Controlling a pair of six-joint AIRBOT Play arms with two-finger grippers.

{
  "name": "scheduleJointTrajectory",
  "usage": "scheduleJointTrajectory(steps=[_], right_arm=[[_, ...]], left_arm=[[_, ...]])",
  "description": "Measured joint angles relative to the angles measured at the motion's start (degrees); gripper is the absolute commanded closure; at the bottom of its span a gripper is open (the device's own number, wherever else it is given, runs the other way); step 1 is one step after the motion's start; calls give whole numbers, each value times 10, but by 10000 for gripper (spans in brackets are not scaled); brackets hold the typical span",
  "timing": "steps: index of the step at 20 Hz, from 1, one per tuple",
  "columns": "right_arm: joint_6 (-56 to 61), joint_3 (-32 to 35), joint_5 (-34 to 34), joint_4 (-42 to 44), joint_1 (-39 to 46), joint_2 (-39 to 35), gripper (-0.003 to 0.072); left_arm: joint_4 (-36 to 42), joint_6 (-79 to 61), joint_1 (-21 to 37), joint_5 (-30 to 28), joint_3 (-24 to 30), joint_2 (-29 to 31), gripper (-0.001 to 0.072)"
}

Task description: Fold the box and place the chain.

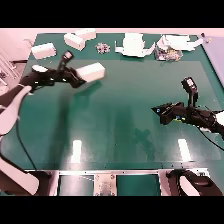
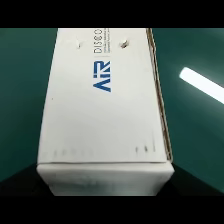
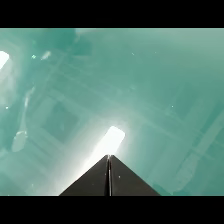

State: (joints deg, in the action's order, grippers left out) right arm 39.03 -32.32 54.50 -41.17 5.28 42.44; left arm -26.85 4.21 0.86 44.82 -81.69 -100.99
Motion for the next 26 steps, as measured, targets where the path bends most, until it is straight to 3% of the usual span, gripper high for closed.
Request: scheduleJointTrajectory(steps=[9, 15, 19, 26], right_arm=[[19, 0, -11, 2, 0, 0, 681], [34, 0, -15, 2, 0, 0, 681], [47, 0, -16, 2, 0, 0, 681], [54, 0, -16, 2, 0, 0, 681]], left_arm=[[-31, 68, 137, -110, 172, 176, 695], [-2, 52, 170, -201, 314, 266, 694], [40, 42, 175, -310, 395, 285, 694], [58, -62, 177, -411, 424, 264, 695]])
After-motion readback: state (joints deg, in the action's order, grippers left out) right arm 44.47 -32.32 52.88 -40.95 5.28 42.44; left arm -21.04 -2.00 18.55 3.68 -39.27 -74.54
